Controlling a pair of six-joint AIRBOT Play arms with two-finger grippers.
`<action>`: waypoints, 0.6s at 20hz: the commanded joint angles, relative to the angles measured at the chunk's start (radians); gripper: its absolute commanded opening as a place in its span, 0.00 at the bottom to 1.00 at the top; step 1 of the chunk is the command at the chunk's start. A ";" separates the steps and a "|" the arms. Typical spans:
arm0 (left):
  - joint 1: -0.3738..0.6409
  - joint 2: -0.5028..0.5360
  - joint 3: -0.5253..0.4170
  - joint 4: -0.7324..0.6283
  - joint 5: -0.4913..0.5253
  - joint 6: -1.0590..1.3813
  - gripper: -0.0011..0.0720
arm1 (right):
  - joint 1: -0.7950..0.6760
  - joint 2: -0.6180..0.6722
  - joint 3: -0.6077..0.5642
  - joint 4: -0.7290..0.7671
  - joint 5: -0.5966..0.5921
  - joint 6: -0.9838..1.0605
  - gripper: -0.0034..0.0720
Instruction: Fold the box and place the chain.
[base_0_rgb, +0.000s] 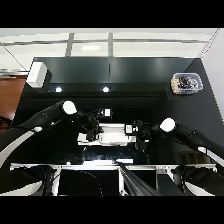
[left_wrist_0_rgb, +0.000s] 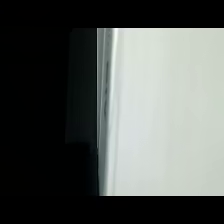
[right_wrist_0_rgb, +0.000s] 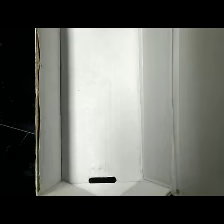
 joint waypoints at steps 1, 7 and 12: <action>-0.001 0.000 0.001 0.000 0.000 0.000 0.05 | 0.001 -0.002 0.001 -0.002 -0.005 0.002 0.88; 0.000 0.000 0.001 0.000 0.000 0.000 0.05 | 0.001 -0.005 0.001 -0.002 -0.011 0.002 0.67; 0.000 0.019 0.001 0.005 -0.022 -0.004 0.27 | 0.001 -0.005 0.001 -0.002 -0.024 0.002 0.61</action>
